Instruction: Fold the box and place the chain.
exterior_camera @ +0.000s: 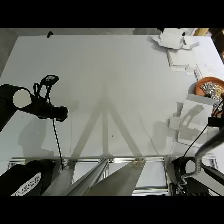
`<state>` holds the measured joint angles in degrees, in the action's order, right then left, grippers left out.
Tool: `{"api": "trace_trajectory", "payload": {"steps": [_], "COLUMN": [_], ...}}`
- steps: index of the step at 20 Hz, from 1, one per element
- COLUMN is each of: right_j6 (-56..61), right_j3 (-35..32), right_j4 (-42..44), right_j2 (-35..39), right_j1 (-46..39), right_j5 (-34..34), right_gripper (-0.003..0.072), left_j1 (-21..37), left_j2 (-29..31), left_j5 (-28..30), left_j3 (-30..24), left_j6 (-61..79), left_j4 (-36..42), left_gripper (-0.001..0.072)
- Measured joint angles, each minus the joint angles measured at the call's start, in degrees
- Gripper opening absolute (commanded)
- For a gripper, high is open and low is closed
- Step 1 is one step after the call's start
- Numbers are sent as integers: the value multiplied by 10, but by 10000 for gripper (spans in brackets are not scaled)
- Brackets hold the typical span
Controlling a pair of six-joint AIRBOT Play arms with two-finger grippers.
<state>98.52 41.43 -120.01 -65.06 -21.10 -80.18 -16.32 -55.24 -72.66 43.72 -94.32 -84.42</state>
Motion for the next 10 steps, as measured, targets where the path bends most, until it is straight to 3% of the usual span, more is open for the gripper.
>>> {"api": "trace_trajectory", "payload": {"steps": [5, 10], "right_j6": [-59, -82], "right_j3": [-7, -78], "right_j4": [135, 297], "right_j2": [76, 194], "right_j1": [78, 201], "right_j5": [33, 107], "right_gripper": [21, 22], "left_j1": [0, 0], "left_j2": [0, 0], "left_j5": [0, 2], "left_j3": [0, 0], "left_j6": [0, 0], "left_j4": [0, 0], "left_gripper": [536, 535]}}
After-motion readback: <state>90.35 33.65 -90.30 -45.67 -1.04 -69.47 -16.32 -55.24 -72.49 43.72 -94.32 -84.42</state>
